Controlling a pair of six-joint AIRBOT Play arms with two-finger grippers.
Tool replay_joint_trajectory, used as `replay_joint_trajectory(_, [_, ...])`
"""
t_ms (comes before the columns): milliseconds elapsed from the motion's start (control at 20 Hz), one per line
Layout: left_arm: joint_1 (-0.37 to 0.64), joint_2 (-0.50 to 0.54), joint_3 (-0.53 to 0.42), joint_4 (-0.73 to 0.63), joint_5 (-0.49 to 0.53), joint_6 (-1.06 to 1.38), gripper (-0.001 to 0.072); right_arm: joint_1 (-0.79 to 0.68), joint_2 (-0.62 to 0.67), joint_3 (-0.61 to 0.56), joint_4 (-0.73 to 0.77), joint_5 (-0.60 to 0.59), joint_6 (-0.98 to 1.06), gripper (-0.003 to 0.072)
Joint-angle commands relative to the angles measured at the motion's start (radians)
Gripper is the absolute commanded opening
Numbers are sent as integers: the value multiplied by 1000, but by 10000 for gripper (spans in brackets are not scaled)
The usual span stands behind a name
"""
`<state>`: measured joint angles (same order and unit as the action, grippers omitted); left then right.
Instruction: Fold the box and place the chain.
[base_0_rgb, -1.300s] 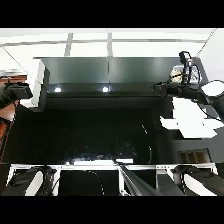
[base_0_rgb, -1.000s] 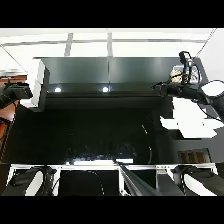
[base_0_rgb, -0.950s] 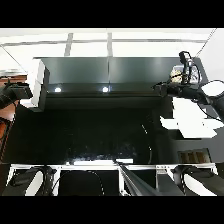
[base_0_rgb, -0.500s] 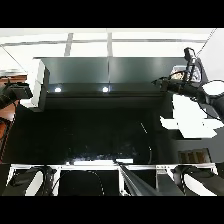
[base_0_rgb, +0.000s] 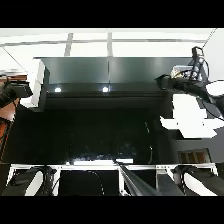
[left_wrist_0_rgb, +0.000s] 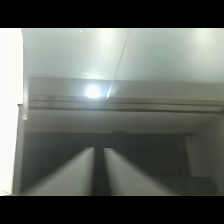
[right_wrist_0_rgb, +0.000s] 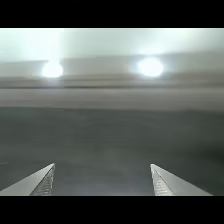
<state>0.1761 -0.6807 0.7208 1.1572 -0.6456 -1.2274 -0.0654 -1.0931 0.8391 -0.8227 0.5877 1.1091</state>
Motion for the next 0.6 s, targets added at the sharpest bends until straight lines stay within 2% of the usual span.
replay_joint_trajectory(0, [-2,-65,-5,-48,-18,-26,712,-192,0,0,-370,50,313,720])
replay_joint_trajectory(100, [-2,-135,-5,-48,-62,-37,711,-381,-1,0,-435,89,334,720])
replay_joint_trajectory(250, [-2,-228,-5,-48,-107,-37,712,-703,-33,32,-430,132,319,720])
replay_joint_trajectory(400, [-2,-294,-5,-51,-111,-37,711,-891,-200,190,-399,366,167,720])
replay_joint_trajectory(500, [-2,-321,-5,-68,-116,-37,711,-910,-330,306,-399,572,7,720])
replay_joint_trajectory(550, [-3,-328,-5,-70,-117,-37,711,-908,-382,345,-418,639,-43,720])
